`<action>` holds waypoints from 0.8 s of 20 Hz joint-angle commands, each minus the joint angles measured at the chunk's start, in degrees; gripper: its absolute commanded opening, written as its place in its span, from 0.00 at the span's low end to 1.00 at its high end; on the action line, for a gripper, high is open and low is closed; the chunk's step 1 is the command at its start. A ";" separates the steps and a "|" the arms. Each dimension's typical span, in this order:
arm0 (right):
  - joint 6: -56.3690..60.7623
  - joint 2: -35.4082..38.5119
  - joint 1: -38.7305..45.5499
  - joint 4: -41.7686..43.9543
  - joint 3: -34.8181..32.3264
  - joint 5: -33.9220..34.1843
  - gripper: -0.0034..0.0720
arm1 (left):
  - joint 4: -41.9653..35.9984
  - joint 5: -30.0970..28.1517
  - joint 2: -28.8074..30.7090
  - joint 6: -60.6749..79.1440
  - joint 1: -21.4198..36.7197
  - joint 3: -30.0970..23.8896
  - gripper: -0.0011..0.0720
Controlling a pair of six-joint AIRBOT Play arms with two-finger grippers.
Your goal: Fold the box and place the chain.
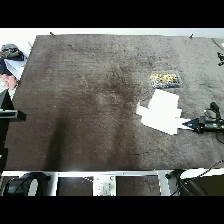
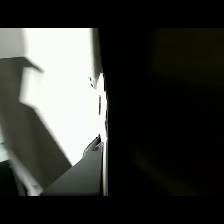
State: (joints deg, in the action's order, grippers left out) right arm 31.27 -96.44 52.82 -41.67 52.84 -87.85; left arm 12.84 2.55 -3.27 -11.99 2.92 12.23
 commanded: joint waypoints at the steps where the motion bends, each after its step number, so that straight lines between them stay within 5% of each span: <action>1: -5.14 -0.11 -7.13 9.25 -4.76 -1.33 0.06 | 0.00 -0.02 -0.02 0.02 -0.02 -0.02 0.03; 9: -5.55 -0.13 -39.95 26.05 -3.48 13.90 0.06 | 0.00 -0.02 -0.02 0.02 -0.02 -0.02 0.03; 16: 2.27 -0.13 -50.80 26.53 5.84 30.75 0.06 | 0.02 -0.02 -0.02 0.00 -0.02 -0.02 0.03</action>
State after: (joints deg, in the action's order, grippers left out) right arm 30.11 -96.55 5.89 -16.25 55.72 -64.82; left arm 12.84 2.52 -3.25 -11.99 2.92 12.23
